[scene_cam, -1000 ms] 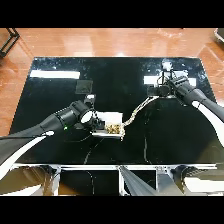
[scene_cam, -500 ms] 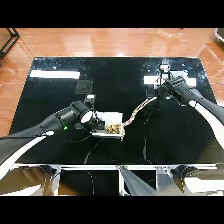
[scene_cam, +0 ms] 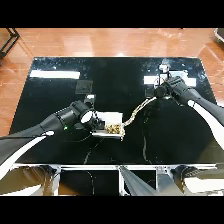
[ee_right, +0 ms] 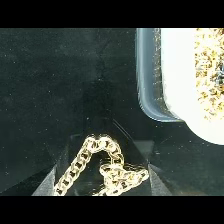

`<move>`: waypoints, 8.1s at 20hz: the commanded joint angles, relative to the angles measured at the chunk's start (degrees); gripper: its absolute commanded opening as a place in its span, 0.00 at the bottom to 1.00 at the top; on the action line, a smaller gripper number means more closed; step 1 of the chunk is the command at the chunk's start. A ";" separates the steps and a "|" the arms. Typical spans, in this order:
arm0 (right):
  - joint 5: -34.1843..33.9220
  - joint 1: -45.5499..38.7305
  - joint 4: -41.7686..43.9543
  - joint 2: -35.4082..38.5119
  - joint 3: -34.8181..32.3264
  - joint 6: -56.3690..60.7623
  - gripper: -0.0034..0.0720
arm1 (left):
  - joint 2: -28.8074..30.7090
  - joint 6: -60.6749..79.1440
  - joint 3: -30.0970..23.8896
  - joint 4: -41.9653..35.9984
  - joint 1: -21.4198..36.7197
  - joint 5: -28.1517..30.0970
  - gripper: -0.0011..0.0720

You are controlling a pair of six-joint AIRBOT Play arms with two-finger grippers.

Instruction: Fold the box and place the chain.

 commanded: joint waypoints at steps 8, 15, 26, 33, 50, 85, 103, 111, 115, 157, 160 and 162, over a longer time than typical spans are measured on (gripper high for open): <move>-6.69 0.24 1.01 0.57 -0.07 -2.91 0.07 | 0.00 0.02 0.04 0.02 -0.04 0.07 0.05; -9.33 0.13 7.02 14.21 -0.07 -12.61 0.07 | 0.00 0.02 0.04 0.17 -0.02 0.33 0.05; -26.51 8.74 46.21 35.82 -0.26 -34.07 0.07 | 0.00 0.02 0.04 0.24 -0.04 0.70 0.05; -19.65 20.52 52.59 32.52 -0.26 -33.75 0.07 | 0.00 0.02 0.04 0.17 -0.04 0.81 0.05; -14.56 21.22 47.82 21.18 -5.66 -34.91 0.07 | 0.00 0.02 0.04 0.02 -0.04 1.18 0.05; 13.81 22.18 39.23 29.14 -32.46 -77.24 0.98 | 0.00 0.00 0.04 -1.09 -0.04 0.33 0.05; 20.00 25.07 45.05 22.97 -32.46 -78.86 0.97 | 0.00 0.00 0.04 -1.09 -0.04 0.02 0.05; 17.35 25.05 45.03 22.97 -32.46 -77.33 0.67 | 0.00 0.00 0.04 -1.09 -0.04 0.04 0.05; 16.79 25.03 45.03 22.99 -32.44 -75.80 0.07 | 0.00 0.00 0.04 -1.09 -0.04 -0.02 0.05; -17.49 10.40 54.53 44.35 -20.06 -48.35 0.63 | 0.04 0.00 0.17 -1.07 0.04 1.20 0.05; -25.59 1.09 48.54 49.88 -20.09 -42.84 0.88 | 0.28 0.02 0.83 -1.25 0.04 -0.26 0.08; -28.94 -2.56 44.63 51.52 -20.09 -41.24 0.98 | 0.50 0.00 2.75 -1.25 0.02 -1.64 0.59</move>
